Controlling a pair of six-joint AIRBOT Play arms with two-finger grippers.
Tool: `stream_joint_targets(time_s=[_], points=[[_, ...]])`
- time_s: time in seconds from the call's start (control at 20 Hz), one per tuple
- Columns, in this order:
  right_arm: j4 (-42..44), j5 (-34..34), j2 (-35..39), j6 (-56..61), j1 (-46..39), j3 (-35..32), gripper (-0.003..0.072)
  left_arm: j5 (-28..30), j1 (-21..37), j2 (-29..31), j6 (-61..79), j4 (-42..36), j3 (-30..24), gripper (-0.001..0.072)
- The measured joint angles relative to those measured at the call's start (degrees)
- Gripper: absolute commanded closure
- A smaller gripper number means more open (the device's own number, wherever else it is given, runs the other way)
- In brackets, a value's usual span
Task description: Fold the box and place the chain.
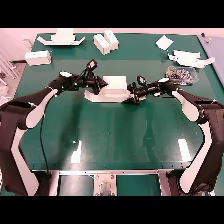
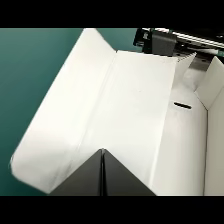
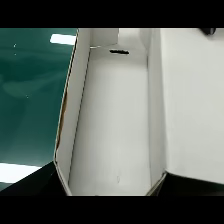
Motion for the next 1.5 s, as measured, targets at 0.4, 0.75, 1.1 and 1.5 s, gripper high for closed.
stream_joint_targets(time_s=[0.4,0.75,1.1,1.5], points=[[0.0,0.0,0.0,0.0,0.0,0.0,0.0142,1.9,-0.8,-0.4,-1.9,4.6,0.2,0.0690],[-0.1,0.0,0.0,0.0,0.0,0.0,0.0142,-3.9,0.7,-0.3,-4.5,6.4,5.7,0.0443],[0.0,0.0,0.0,0.0,0.0,0.0,0.0142,-21.5,7.9,-0.2,-11.5,6.4,13.7,0.0441],[0.0,0.0,0.0,0.0,0.0,0.0,0.0142,-31.1,9.0,-0.2,-15.3,22.8,14.7,0.0294]])
